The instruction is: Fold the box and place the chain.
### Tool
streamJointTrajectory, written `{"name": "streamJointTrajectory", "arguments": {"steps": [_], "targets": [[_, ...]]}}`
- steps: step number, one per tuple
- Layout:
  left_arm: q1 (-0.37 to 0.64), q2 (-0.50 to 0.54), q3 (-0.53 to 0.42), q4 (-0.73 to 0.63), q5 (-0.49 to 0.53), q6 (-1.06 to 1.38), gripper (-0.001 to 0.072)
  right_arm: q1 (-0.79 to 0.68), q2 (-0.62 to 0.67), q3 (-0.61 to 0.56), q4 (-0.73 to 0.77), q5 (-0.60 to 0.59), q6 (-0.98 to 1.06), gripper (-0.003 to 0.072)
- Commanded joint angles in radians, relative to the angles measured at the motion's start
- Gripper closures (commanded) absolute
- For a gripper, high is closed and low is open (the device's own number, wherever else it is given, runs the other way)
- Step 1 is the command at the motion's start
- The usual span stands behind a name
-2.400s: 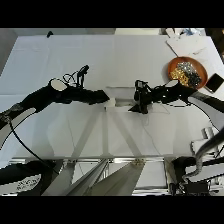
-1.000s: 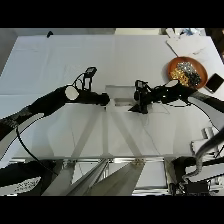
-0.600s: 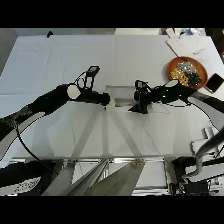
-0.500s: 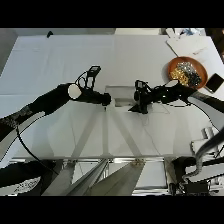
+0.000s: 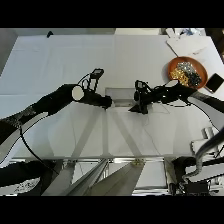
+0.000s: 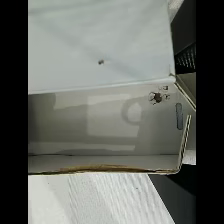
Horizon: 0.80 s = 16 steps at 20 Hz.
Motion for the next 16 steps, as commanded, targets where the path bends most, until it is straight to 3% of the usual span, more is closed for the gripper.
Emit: {"name": "streamJointTrajectory", "arguments": {"steps": [1, 9, 12, 13, 16], "targets": [[-0.002, -0.008, 0.001, 0.038, 0.021, -0.032, 0.0257, 0.0, 0.0, 0.0, 0.001, 0.0, 0.002, 0.0275], [-0.007, -0.048, 0.026, 0.037, -0.007, -0.051, 0.0257, 0.0, 0.0, 0.0, 0.001, -0.001, 0.002, 0.0275], [-0.007, -0.048, 0.091, 0.058, -0.082, -0.067, 0.0268, 0.0, 0.0, 0.0, 0.001, -0.001, 0.002, 0.0275], [-0.007, -0.052, 0.121, 0.106, -0.124, -0.122, 0.0299, 0.0, 0.0, 0.0, 0.001, -0.001, 0.002, 0.0275], [-0.007, -0.083, 0.205, 0.195, -0.233, -0.248, 0.0298, 0.0, 0.0, 0.0, 0.001, -0.001, 0.002, 0.0275]]}}
